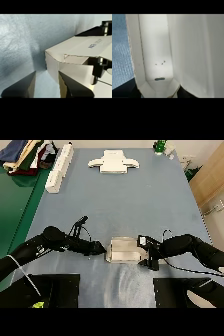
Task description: Fold the box.
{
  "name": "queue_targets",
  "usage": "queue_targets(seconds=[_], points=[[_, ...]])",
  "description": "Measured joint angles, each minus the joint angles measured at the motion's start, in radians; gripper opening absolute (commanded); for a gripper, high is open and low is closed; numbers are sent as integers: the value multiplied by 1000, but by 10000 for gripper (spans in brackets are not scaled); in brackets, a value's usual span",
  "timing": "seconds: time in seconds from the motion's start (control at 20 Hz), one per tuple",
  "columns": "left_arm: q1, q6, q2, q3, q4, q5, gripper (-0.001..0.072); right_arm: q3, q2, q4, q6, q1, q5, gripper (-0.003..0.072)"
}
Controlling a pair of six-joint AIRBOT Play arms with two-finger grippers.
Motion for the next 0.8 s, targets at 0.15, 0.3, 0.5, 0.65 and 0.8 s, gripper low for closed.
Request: queue_targets(seconds=[0.15,0.3,0.5,0.65,0.8], points=[[0,-11,3,7,1,-6,430,0,0,0,0,0,0,490],[-3,-14,4,10,-32,-26,429,0,0,0,0,0,0,490],[-3,-16,4,11,-99,-29,429,0,0,0,0,0,0,490],[-42,-49,4,21,-106,2,429,0,0,0,0,0,0,490],[-152,-182,1,70,-8,82,429,0,0,0,0,0,0,490]])
